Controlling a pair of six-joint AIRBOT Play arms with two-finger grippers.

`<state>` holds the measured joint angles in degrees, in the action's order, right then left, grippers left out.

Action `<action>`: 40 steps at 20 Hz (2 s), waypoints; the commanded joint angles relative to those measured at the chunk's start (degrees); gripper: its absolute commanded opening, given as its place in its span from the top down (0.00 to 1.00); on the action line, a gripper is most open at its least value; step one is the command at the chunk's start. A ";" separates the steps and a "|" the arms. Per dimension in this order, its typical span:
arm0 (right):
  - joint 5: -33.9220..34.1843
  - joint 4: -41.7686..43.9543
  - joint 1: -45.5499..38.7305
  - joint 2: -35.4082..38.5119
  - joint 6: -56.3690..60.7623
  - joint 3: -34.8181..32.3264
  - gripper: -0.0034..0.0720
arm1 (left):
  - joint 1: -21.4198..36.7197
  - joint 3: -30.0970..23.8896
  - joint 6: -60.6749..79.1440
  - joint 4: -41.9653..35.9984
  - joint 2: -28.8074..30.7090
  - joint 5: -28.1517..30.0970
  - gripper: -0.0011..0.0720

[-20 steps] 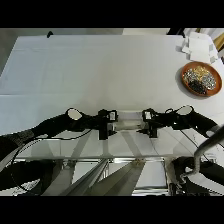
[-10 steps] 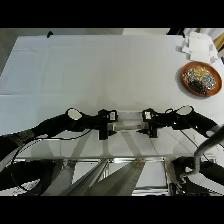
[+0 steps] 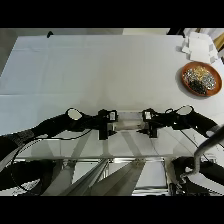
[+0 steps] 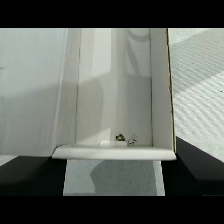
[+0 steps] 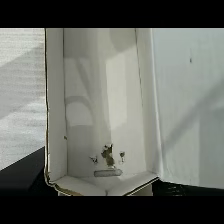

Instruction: Fold the box and place the chain.

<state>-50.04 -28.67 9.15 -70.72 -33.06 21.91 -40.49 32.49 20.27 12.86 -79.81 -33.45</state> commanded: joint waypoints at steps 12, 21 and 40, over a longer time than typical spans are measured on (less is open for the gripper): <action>-1.20 -15.08 0.00 8.04 23.04 0.00 0.04 | 0.04 0.02 0.00 0.02 0.00 0.00 0.42; -8.04 -33.81 0.02 29.35 45.11 0.00 0.28 | 0.04 0.02 0.00 0.02 0.00 0.00 0.42; 15.50 -11.98 14.16 27.32 45.27 -0.02 0.94 | 0.04 0.02 0.00 0.02 0.00 0.00 0.42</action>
<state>-42.02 -41.39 21.37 -40.01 12.01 21.87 -40.49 32.49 20.27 12.86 -79.83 -33.45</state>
